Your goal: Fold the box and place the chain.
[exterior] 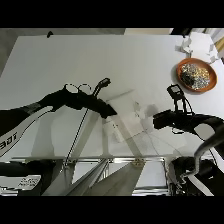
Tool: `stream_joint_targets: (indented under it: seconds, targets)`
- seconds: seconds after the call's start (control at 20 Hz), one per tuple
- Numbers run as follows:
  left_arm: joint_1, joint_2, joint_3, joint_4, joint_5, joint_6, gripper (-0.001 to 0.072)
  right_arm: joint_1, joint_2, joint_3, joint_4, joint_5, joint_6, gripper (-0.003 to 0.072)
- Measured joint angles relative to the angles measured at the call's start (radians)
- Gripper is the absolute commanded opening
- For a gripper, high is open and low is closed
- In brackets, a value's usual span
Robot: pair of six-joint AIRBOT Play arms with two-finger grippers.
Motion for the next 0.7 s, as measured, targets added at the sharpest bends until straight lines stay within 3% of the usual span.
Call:
stream_joint_targets:
  seconds: [0.3, 0.7]
  targets:
    - [-0.002, 0.000, 0.159, 0.262, -0.080, 0.083, 0.0003, 0.000, 0.002, 0.043, 0.026, 0.034, -0.005, 0.0338]
    - [-0.034, -0.021, 0.201, 0.330, 0.028, 0.325, 0.0002, 0.000, 0.002, 0.086, -0.022, 0.058, -0.021, 0.0337]
